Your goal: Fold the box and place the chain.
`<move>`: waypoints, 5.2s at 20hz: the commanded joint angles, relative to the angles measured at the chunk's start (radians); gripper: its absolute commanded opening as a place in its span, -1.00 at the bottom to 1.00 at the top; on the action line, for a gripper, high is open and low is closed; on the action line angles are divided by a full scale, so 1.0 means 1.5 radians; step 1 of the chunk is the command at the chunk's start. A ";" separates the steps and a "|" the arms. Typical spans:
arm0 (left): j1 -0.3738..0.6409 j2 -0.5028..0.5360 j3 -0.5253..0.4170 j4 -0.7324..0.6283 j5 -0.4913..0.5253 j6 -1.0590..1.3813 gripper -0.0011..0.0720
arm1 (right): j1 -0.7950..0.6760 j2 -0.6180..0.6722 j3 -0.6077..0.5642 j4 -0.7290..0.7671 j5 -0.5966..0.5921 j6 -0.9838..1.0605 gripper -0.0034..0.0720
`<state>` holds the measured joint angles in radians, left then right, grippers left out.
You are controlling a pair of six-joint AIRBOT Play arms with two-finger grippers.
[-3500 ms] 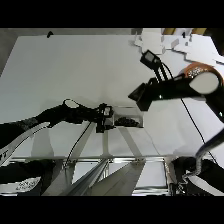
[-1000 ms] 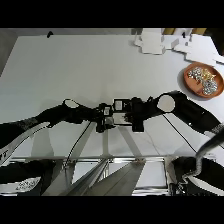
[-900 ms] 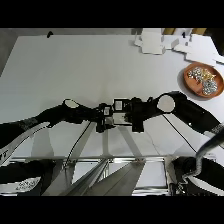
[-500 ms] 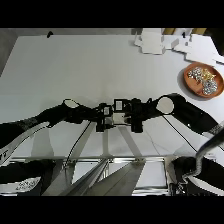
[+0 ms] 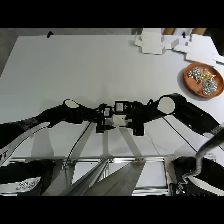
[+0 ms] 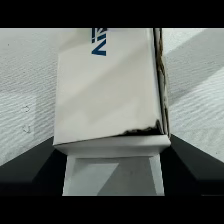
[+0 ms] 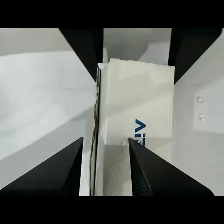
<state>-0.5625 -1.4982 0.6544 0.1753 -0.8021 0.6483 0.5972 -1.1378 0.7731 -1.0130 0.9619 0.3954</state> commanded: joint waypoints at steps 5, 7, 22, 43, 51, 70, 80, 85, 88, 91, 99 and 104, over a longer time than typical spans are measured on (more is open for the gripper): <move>0.000 0.000 0.000 -0.002 0.003 -0.001 -0.60 | -0.031 0.002 0.000 0.057 0.037 0.000 -0.24; 0.000 0.000 0.000 -0.002 0.003 -0.001 -0.60 | -0.073 0.002 0.000 0.111 0.035 -0.001 -0.24; 0.000 0.000 0.000 -0.002 0.003 -0.001 -0.60 | -0.079 -0.038 -0.024 0.096 0.040 -0.003 -0.85; 0.000 0.000 0.000 -0.002 0.003 -0.001 -0.60 | -0.119 0.031 -0.056 0.075 -0.020 0.048 -0.85; 0.000 0.000 0.000 -0.002 0.003 -0.002 -0.60 | -0.310 0.125 -0.064 -0.265 0.058 0.525 -0.85; 0.000 0.000 0.000 -0.002 0.003 -0.001 -0.60 | -0.452 0.123 -0.106 -0.368 0.168 0.746 -0.85; 0.014 0.023 0.000 0.014 0.001 -0.041 -0.60 | -0.452 0.123 -0.106 -0.368 0.168 0.746 -0.85; 0.125 0.153 0.000 0.016 0.019 -0.187 -0.55 | -0.452 0.123 -0.106 -0.368 0.168 0.746 -0.85; 0.236 0.238 0.000 0.027 0.092 -0.308 -0.55 | -0.452 0.123 -0.106 -0.368 0.168 0.746 -0.85; 0.370 0.297 0.000 0.159 0.154 -0.477 -0.55 | -0.452 0.123 -0.106 -0.368 0.168 0.746 -0.85; 0.595 0.240 -0.001 0.529 0.149 -0.965 -0.55 | -0.452 0.123 -0.106 -0.368 0.168 0.746 -0.85; 0.607 0.202 -0.001 0.652 0.026 -1.052 -0.38 | -0.452 0.123 -0.106 -0.368 0.168 0.746 -0.85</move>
<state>0.3248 -1.1675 0.6537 1.0054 -0.6651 -0.7971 -0.0799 -0.9539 0.6151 -1.5654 1.2137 1.5143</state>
